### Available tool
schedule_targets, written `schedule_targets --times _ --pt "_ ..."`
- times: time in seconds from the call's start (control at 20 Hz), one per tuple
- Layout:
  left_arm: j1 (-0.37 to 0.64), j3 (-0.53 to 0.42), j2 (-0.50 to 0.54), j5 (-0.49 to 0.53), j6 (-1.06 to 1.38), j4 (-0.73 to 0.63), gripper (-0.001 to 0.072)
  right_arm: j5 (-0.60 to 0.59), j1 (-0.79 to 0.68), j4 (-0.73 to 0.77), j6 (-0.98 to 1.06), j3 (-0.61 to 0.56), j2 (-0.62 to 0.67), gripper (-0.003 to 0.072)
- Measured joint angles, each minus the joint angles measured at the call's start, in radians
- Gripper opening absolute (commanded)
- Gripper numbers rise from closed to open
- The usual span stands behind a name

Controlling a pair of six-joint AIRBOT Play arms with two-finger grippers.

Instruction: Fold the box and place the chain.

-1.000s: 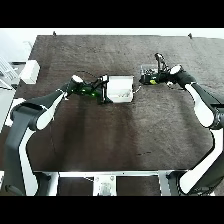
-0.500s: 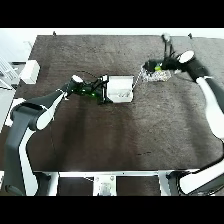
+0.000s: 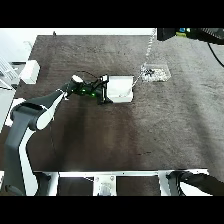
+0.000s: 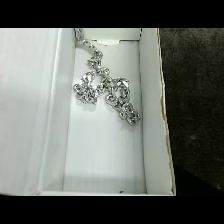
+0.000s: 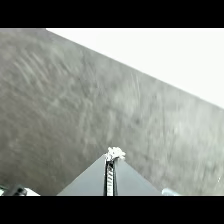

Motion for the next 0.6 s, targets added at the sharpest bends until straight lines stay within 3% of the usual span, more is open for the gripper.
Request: schedule_targets --times 0.25,0.6 --pt "0.0 0.0 0.0 0.0 0.0 0.0 0.0348 0.002 0.152 -0.148 0.068 0.0 0.046 0.0006" --pt "0.0 0.0 0.0 0.0 0.0 0.0 0.0348 0.005 0.251 -0.193 0.128 -0.035 0.056 0.0006"
